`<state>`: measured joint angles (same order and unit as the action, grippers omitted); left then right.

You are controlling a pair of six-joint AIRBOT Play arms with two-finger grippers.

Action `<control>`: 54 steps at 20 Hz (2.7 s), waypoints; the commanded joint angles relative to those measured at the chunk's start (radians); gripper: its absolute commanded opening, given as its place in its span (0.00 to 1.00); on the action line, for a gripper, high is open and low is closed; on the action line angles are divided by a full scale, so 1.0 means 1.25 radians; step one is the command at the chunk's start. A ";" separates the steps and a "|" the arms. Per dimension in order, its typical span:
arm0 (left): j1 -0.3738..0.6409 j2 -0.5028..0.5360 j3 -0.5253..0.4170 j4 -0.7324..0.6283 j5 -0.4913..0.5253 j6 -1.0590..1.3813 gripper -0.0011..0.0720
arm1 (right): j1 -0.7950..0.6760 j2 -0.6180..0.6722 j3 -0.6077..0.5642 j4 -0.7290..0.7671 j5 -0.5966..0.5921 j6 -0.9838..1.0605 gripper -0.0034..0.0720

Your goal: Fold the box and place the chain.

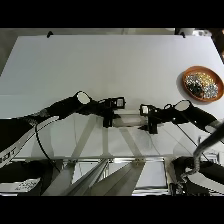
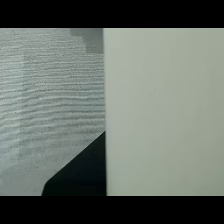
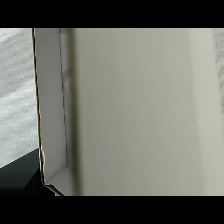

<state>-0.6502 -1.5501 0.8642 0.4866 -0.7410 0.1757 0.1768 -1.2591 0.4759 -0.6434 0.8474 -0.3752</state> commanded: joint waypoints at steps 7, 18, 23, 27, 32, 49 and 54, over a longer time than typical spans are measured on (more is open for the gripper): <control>0.000 0.000 0.001 0.000 0.000 0.000 0.03 | 0.000 0.001 0.001 0.000 0.001 0.000 0.66; 0.001 0.009 0.001 0.001 0.000 0.000 0.33 | 0.000 0.001 0.001 0.000 0.001 0.000 0.66; 0.002 0.062 0.001 0.004 0.000 -0.001 0.48 | 0.000 0.001 0.001 0.000 0.001 0.000 0.66; 0.002 0.116 0.001 0.099 -0.001 -0.096 0.83 | 0.000 0.001 0.001 0.000 0.001 0.000 0.66; 0.002 0.227 0.001 0.493 -0.057 -0.564 0.83 | 0.000 0.001 0.001 0.000 0.001 0.000 0.66; -0.105 0.215 -0.001 0.034 -0.001 -0.581 0.02 | 0.000 0.001 0.001 0.000 0.001 0.000 0.66; -0.087 0.114 -0.001 -0.103 0.251 -0.581 0.02 | 0.000 0.001 0.001 0.000 0.001 0.000 0.66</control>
<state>-0.7631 -1.3350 0.8623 0.4690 -0.6399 -0.5549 0.1764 -1.2591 0.4767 -0.6434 0.8486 -0.3748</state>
